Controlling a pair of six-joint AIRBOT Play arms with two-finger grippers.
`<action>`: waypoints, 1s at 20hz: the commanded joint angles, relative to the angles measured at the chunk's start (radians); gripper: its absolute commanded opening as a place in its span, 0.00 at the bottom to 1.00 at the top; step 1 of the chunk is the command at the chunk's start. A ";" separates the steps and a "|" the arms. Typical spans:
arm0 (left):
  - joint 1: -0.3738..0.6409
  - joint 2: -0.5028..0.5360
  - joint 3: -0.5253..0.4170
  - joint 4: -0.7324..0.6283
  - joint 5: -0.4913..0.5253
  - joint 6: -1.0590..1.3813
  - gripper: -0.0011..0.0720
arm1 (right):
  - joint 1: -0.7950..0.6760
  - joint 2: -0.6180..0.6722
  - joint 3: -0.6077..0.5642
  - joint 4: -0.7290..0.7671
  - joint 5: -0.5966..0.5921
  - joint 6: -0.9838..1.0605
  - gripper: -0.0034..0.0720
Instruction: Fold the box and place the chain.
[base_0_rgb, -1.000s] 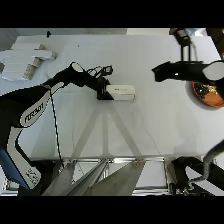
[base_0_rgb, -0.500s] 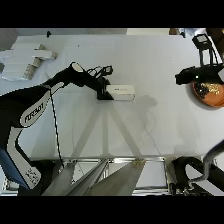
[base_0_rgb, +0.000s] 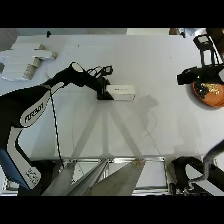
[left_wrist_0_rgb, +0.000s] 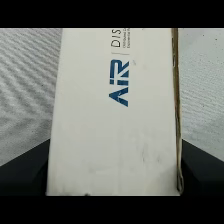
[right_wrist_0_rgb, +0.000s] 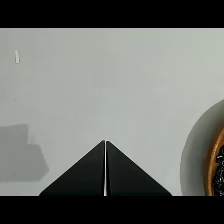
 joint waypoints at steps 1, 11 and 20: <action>0.000 0.000 0.000 0.000 0.000 0.000 0.74 | 0.000 0.000 0.001 -0.003 0.000 0.002 0.06; 0.000 0.021 0.001 -0.006 0.000 -0.032 0.74 | 0.000 0.000 0.001 -0.003 0.000 0.002 0.06; 0.037 0.323 0.001 0.004 0.056 -0.124 0.74 | 0.000 0.000 0.001 -0.003 0.000 0.002 0.06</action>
